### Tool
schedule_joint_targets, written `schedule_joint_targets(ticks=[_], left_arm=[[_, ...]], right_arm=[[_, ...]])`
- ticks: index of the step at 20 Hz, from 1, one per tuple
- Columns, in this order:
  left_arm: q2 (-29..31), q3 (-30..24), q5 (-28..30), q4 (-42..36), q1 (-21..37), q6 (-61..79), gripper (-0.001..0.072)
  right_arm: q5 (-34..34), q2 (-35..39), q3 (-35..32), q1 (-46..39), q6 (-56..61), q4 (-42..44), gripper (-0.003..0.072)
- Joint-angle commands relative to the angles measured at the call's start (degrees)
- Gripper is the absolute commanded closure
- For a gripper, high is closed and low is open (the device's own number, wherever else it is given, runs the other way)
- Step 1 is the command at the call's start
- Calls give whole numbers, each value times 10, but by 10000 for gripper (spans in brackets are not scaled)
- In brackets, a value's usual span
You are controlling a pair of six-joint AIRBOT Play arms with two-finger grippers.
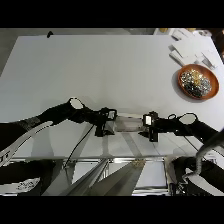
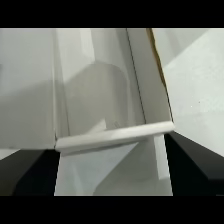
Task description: Fold the box and place the chain.
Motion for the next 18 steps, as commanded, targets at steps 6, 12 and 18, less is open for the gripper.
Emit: schedule_joint_targets(ticks=[6, 12, 18], left_arm=[[-17, 0, 34, -45, -18, -4, 26], [-17, 0, 32, -39, -21, -5, 446], [-17, 0, 31, -39, -21, -5, 439]], right_arm=[[0, 0, 0, 0, 0, 0, 371], [0, 0, 0, 0, 0, 0, 371], [0, 0, 0, 0, 0, 0, 371]])
